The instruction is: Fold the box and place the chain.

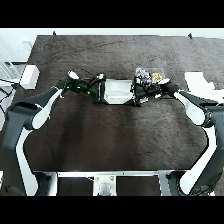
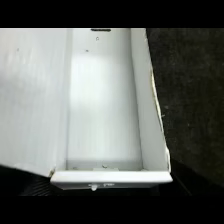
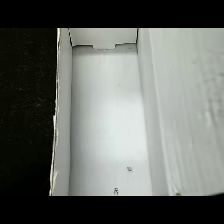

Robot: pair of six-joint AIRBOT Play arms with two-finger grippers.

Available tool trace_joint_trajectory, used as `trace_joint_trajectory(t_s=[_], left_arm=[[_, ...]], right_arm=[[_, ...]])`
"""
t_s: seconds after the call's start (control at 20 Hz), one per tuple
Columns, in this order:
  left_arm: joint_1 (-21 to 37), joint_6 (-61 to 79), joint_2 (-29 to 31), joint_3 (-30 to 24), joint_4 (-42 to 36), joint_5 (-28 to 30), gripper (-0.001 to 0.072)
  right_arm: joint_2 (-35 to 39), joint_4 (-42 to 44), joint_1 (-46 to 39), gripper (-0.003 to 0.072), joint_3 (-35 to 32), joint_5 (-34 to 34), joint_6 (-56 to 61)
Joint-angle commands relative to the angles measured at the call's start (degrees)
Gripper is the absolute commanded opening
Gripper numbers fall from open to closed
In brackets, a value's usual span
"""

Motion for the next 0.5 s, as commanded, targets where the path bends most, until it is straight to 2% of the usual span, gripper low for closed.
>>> trace_joint_trajectory(t_s=[0.0,0.45], left_arm=[[-0.4,0.1,-0.6,0.0,-0.2,1.0,0.072],[-0.9,0.5,-1.1,0.0,-0.3,2.1,0.072]], right_arm=[[0.0,0.0,0.0,0.0435,0.0,0.0,0.0],[0.0,0.0,0.0,0.0435,0.0,0.0,0.0]])
